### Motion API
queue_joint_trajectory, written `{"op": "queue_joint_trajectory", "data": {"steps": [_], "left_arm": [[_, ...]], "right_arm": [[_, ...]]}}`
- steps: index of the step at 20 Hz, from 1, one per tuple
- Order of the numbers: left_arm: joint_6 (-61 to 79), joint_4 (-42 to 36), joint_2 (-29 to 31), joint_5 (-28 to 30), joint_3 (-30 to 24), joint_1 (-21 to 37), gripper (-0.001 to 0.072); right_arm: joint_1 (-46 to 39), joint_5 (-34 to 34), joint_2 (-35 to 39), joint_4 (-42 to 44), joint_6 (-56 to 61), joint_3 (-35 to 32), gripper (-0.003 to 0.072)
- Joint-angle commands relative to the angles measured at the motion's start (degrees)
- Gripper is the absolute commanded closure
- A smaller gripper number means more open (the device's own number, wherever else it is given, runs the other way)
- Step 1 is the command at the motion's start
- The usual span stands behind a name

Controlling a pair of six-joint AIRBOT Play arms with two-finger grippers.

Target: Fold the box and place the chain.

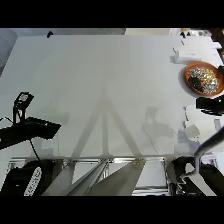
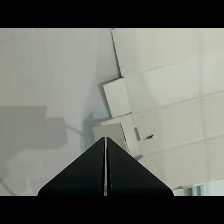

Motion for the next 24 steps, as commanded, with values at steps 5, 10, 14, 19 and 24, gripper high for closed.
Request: {"op": "queue_joint_trajectory", "data": {"steps": [5,10,14,19,24], "left_arm": [[0.0,0.0,0.02,0.02,-0.02,-0.02,0.0018],[0.0,0.0,0.02,0.02,-0.02,-0.02,0.0018],[0.0,0.02,0.02,0.02,-0.02,-0.02,0.0018],[0.0,0.02,0.02,0.02,-0.02,-0.02,0.0018],[0.0,0.02,0.02,0.02,-0.02,-0.02,0.0018]], "right_arm": [[0.0,0.02,0.02,0.0,0.0,0.02,0.0668],[0.0,-3.72,0.02,0.04,-0.04,0.02,0.0667],[-0.02,-9.05,-0.72,-5.9,-1.33,0.07,0.0666],[-2.84,-6.12,-10.43,-26.12,1.99,2.21,0.0666],[-17.99,-4.9,-15.76,-28.59,-2.86,2.78,0.006]]}}
